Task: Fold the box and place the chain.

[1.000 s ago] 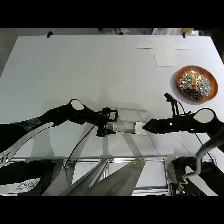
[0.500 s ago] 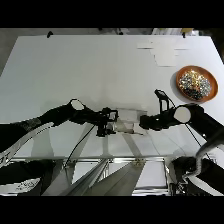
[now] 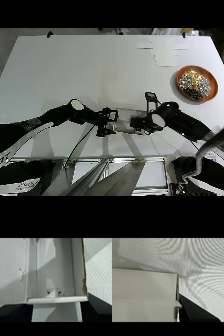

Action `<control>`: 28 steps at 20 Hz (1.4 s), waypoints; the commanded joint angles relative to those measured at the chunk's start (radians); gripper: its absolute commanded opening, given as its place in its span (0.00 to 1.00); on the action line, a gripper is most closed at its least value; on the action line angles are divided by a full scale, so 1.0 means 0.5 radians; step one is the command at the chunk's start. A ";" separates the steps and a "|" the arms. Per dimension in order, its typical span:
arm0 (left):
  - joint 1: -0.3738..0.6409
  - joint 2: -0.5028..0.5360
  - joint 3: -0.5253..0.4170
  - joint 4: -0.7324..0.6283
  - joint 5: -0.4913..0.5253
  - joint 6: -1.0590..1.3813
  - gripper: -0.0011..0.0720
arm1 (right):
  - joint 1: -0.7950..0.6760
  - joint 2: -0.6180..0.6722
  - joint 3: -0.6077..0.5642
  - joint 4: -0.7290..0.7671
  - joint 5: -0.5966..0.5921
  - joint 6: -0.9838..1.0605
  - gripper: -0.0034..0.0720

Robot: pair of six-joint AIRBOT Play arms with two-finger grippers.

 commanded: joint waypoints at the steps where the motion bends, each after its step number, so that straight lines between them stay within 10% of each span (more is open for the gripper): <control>1: 0.002 0.002 0.000 0.000 0.002 0.001 0.32 | 0.090 -0.122 0.047 -0.061 0.057 0.191 0.48; 8: 0.002 0.002 0.000 0.000 0.002 0.001 0.32 | 0.090 -0.193 0.047 -0.054 0.095 0.192 0.07; 12: 0.002 0.002 0.000 0.000 0.002 0.001 0.32 | 0.090 -0.194 0.047 -0.071 0.089 0.187 0.07; 14: 0.002 0.002 0.000 0.000 0.002 0.001 0.32 | 0.090 -0.194 0.047 -0.087 0.079 0.183 0.35; 18: 0.002 0.002 0.000 0.000 0.002 0.001 0.32 | 0.089 -0.194 0.046 -0.102 0.082 0.183 0.09; 22: 0.002 0.002 0.000 0.000 0.002 0.001 0.32 | 0.090 -0.180 0.046 -0.100 0.093 0.164 0.07; 28: 0.002 0.002 0.000 0.000 0.001 0.001 0.32 | 0.088 0.062 0.047 -0.125 0.166 -0.223 0.62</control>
